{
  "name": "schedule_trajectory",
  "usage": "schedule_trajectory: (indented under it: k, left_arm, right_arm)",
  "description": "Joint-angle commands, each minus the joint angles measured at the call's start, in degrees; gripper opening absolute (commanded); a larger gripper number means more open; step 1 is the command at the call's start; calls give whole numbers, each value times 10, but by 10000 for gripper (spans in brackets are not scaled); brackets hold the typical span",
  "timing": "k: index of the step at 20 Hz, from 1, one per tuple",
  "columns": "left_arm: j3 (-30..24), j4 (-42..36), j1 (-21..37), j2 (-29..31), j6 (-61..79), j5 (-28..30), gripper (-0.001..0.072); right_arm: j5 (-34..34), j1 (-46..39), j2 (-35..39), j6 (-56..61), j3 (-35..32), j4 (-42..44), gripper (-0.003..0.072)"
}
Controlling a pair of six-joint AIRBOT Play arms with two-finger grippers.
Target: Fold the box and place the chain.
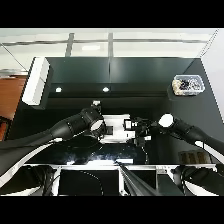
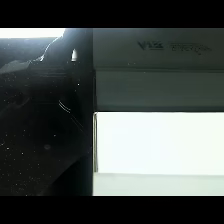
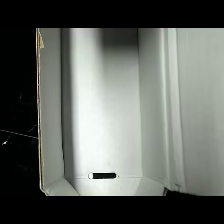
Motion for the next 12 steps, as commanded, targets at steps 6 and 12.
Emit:
schedule_trajectory:
  k: [6,12]
  left_arm:
    - [22,2,1,-1,-1,-4,312]
    - [25,17,3,-1,-1,-26,312]
  right_arm:
    - [0,0,0,0,0,0,43]
    - [0,0,0,0,0,0,43]
